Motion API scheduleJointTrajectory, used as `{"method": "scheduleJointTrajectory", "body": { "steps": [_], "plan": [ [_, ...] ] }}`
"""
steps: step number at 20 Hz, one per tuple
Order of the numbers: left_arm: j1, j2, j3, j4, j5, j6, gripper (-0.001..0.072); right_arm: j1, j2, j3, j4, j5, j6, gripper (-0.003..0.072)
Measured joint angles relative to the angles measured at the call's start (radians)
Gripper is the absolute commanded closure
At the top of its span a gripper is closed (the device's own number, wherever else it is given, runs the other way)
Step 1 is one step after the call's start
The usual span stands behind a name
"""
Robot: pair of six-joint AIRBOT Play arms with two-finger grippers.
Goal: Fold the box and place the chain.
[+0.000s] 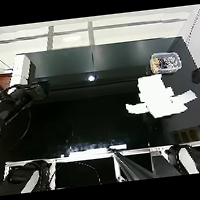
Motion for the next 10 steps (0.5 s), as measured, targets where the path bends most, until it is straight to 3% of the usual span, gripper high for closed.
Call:
{"method": "scheduleJointTrajectory", "body": {
  "steps": [5, 8, 10],
  "plan": [
    [0.036, -0.227, 0.197, 0.259, -0.396, -0.166, 0.0030, -0.182, -0.363, 0.235, -0.073, 0.329, -0.058, -0.0010],
    [0.047, -0.278, 0.244, 0.327, -0.493, -0.223, 0.0030, -0.248, -0.541, 0.288, -0.040, 0.481, -0.189, -0.0009],
    [0.051, -0.293, 0.258, 0.333, -0.504, -0.241, 0.0030, -0.280, -0.634, 0.307, 0.031, 0.536, -0.296, -0.0009]
  ]
}}
